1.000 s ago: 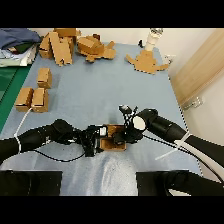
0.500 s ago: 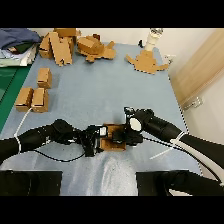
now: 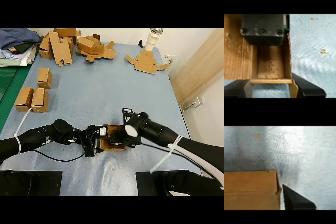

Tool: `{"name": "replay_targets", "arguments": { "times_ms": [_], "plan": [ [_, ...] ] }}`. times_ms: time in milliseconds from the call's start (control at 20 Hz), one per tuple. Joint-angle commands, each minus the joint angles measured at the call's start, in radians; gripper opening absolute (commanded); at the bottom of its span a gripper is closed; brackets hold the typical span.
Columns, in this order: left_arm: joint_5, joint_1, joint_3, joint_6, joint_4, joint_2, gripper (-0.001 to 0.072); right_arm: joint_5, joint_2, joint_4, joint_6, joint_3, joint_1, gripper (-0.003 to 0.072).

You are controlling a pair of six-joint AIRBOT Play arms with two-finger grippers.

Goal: Fold the box.

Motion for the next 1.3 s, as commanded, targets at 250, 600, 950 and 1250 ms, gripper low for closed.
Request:
{"name": "replay_targets", "arguments": {
  "times_ms": [250,600,950,1250],
  "plan": [
    [0.000,0.001,0.000,-0.001,0.000,0.000,0.0470,0.006,0.000,-0.168,0.172,0.000,0.085,0.0296],
    [0.000,0.001,0.000,-0.001,0.000,0.000,0.0470,0.005,-0.001,-0.168,0.170,0.000,0.086,0.0006],
    [0.000,0.001,0.000,0.000,0.000,0.000,0.0470,0.004,0.027,-0.160,0.151,0.007,0.086,0.0311],
    [0.000,0.001,0.000,0.000,0.000,0.000,0.0470,0.135,0.183,-0.150,0.152,0.006,0.085,0.0485]
  ]
}}
